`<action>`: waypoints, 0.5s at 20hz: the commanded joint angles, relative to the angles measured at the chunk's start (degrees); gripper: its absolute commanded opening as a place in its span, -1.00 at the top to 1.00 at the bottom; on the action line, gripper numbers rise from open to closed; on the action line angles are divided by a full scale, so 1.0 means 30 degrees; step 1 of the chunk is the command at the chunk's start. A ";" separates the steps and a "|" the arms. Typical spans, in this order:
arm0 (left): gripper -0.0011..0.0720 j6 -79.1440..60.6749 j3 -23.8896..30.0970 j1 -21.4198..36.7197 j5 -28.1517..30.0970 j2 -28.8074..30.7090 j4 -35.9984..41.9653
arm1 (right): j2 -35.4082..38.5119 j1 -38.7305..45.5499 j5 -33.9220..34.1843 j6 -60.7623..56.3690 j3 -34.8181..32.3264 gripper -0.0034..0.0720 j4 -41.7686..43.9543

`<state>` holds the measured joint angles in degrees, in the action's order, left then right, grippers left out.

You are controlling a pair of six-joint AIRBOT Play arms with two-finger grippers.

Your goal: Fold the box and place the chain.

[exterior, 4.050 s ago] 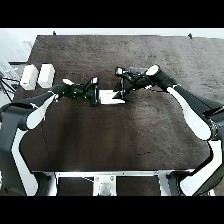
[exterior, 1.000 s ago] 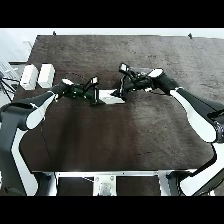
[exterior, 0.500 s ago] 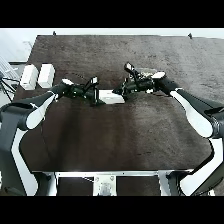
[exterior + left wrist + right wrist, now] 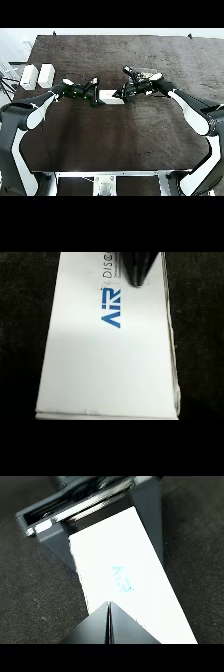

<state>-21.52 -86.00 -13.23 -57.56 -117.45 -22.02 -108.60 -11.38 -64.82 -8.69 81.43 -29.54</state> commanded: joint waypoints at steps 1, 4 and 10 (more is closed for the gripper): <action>-0.30 0.0022 0.0007 0.0022 0.0015 0.0007 0.0007 | -0.0029 -0.0015 -0.0146 -0.0590 0.0124 0.88 -0.0860; -0.30 0.0022 0.0007 0.0022 0.0015 0.0007 0.0007 | 0.0007 0.0015 -0.1086 -0.0386 0.0758 0.88 0.0641; -0.30 0.0022 0.0007 0.0022 0.0015 0.0007 0.0007 | 0.2295 0.0007 -0.1435 -0.0488 0.1326 0.88 0.1297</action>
